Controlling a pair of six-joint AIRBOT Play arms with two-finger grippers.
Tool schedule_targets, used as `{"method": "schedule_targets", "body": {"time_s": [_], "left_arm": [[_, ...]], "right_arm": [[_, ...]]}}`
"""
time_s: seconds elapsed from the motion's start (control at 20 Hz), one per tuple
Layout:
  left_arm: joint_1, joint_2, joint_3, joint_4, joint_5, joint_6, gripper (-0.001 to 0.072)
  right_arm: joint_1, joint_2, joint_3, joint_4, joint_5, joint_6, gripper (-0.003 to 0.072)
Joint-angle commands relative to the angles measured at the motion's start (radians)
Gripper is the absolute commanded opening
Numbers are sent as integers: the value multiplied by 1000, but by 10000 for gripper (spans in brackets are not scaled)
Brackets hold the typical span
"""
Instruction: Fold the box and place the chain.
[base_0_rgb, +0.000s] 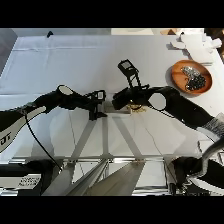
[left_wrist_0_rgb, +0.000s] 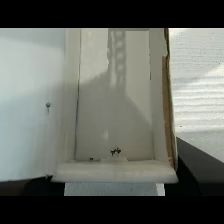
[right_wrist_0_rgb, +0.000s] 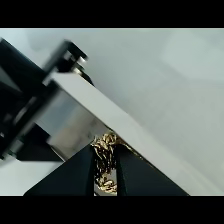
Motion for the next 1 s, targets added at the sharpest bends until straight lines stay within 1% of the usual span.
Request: {"method": "schedule_targets", "body": {"time_s": [0.0, 0.1, 0.2, 0.35, 0.55, 0.65, 0.7, 0.8, 0.9, 0.95], "left_arm": [[0, 0, 0, 0, 0, 1, 275], [0, 0, 0, 0, 0, 1, 275], [0, 0, 0, 0, 0, 1, 275], [0, 0, 0, 0, 0, 1, 275], [0, 0, 0, 0, 0, 1, 275], [0, 0, 0, 0, 0, 1, 275], [0, 0, 0, 0, 0, 1, 275], [0, 0, 0, 0, 0, 1, 275], [0, 0, 0, 0, 0, 1, 275], [0, 0, 0, 0, 0, 1, 275]], "right_arm": [[25, -18, 2, 84, -35, -109, 6], [34, -50, 2, 97, -25, -119, 6], [37, -92, 2, 95, 19, -119, 8], [37, -137, 1, 49, 76, -119, 8], [37, -166, 1, 16, 98, -119, 18], [36, -164, 1, 16, 96, -120, 160], [36, -162, 2, 15, 96, -120, 184], [36, -150, 2, 14, 99, -120, 185], [36, -124, 2, 12, 102, -120, 205], [36, -108, 2, 3, 102, -120, 253]]}}
